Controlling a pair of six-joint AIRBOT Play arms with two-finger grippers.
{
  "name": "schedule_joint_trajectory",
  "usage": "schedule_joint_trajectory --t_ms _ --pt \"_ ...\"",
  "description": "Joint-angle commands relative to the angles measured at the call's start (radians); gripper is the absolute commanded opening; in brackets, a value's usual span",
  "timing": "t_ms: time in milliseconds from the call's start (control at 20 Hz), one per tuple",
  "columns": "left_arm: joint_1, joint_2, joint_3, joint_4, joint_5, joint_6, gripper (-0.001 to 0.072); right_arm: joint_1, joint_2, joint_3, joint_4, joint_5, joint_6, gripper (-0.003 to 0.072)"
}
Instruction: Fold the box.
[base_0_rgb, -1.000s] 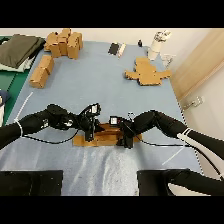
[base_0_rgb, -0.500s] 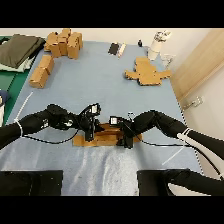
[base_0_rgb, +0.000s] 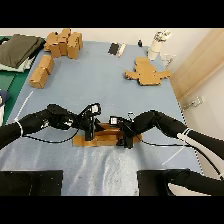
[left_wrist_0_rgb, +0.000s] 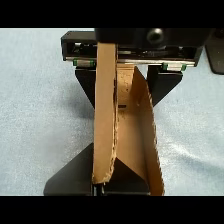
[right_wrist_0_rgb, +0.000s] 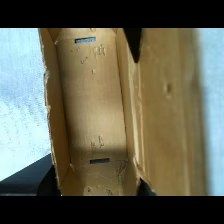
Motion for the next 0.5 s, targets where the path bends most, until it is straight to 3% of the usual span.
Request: schedule_joint_trajectory --t_ms 0,200,250,300,350,450 --pt "0.000 0.000 0.001 -0.012 0.000 0.000 0.0014 0.001 -0.001 0.000 0.000 0.000 0.000 0.0522" --pt "0.001 0.000 0.000 -0.005 0.001 -0.072 0.0016 0.001 -0.001 0.000 0.000 0.000 0.000 0.0522" --pt "0.004 0.000 0.001 0.014 0.004 -0.118 0.0189 0.001 0.000 0.000 0.000 -0.001 0.000 0.0522" --pt "0.012 0.003 0.001 0.026 0.021 -0.193 0.0603 0.001 0.000 0.000 0.000 0.000 0.000 0.0522" --pt "0.031 0.011 0.001 0.055 0.027 -0.314 0.0708 0.001 -0.001 0.000 0.000 0.003 0.000 0.0522" --pt "0.078 0.058 0.001 0.239 -0.016 -0.546 0.0708 0.001 -0.001 0.000 0.000 0.004 0.000 0.0522"
